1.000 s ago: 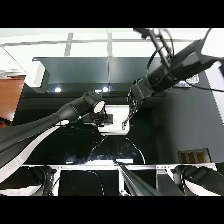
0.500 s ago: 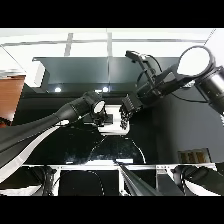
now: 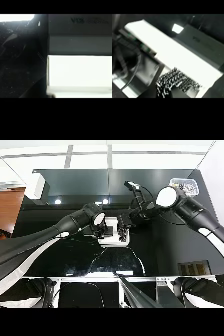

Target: Fold the box and place the chain.

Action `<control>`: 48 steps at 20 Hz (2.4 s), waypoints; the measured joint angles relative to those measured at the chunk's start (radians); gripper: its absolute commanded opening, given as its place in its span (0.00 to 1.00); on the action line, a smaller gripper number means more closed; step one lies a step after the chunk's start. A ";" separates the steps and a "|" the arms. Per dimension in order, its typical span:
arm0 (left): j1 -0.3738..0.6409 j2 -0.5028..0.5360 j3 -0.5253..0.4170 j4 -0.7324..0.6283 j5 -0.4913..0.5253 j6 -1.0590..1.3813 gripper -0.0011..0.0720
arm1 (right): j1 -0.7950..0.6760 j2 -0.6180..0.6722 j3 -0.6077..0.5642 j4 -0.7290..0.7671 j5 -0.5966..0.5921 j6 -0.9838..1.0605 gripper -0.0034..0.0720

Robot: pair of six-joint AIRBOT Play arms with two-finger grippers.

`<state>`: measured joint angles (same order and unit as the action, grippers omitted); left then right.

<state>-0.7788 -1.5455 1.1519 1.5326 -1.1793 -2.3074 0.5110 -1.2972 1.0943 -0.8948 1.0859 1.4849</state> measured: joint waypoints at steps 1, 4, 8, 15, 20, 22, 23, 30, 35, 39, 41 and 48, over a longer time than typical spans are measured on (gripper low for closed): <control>0.000 0.000 0.000 0.000 0.000 0.000 0.05 | 0.000 -0.009 -0.005 0.000 -0.008 0.000 0.08; 0.000 0.000 0.000 0.000 -0.001 0.000 0.05 | 0.001 -0.023 -0.013 0.000 -0.024 0.003 0.31; 0.000 0.000 0.000 0.000 -0.002 0.000 0.05 | -0.007 -0.014 -0.014 -0.024 0.001 -0.002 0.31; 0.000 0.000 0.000 0.000 0.000 0.000 0.05 | -0.105 0.158 -0.011 -0.159 0.158 -0.006 0.31; 0.005 0.000 0.000 -0.006 0.018 0.006 0.05 | -0.123 0.245 -0.011 -0.219 0.233 0.008 0.31; 0.005 0.000 0.011 -0.005 0.017 0.023 0.25 | -0.124 0.259 -0.011 -0.224 0.249 0.018 0.31; 0.005 0.002 0.022 -0.005 0.018 0.028 0.46 | -0.121 0.264 -0.011 -0.224 0.257 0.023 0.31; 0.021 0.157 0.069 0.056 -0.004 0.168 0.50 | -0.110 0.286 -0.011 -0.269 0.296 0.029 0.31; 0.225 0.395 -0.144 0.153 -0.013 0.310 0.49 | -0.146 0.298 -0.011 -0.331 0.329 0.035 0.31; 0.537 0.468 -0.349 -0.222 0.027 0.658 0.50 | -0.169 0.301 -0.011 -0.344 0.334 0.039 0.31; 0.649 0.459 -0.426 -0.503 0.008 1.012 0.55 | -0.174 0.301 -0.011 -0.351 0.330 0.041 0.31; 0.619 0.396 -0.511 -0.906 -0.010 2.043 0.99 | -0.179 0.301 -0.011 -0.362 0.326 0.039 0.31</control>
<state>-0.1596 -1.1492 0.6407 0.6262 -1.1896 -0.2642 0.3325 -0.9962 1.0828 -1.2568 1.4117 1.5242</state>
